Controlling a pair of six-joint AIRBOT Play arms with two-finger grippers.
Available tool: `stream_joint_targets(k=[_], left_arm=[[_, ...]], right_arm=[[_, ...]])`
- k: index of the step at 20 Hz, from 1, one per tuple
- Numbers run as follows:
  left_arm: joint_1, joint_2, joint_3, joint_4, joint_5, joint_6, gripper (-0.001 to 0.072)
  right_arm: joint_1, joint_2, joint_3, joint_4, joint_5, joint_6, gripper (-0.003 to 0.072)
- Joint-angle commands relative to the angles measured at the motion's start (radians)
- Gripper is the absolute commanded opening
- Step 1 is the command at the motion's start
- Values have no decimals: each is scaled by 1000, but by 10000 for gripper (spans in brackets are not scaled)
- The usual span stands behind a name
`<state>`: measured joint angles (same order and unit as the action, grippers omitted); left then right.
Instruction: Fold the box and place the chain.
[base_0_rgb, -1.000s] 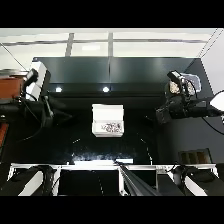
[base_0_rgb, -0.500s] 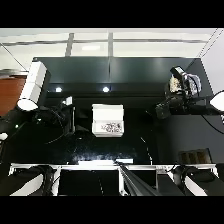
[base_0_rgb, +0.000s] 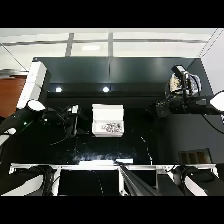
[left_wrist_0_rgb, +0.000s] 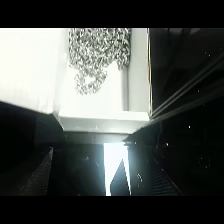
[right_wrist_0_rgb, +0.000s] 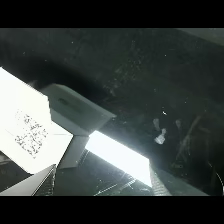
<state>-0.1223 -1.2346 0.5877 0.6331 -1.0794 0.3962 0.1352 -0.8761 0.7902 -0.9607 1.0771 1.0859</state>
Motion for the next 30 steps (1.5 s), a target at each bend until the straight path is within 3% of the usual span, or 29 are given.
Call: stream_joint_targets(k=[1, 30], left_arm=[[-2, -12, -1, -80, -1, 86, 694], [-51, -93, 36, -35, -2, -42, 693]], right_arm=[[0, 0, 0, -1, -10, 3, 699], [0, 0, 0, -2, -46, 3, 699]])
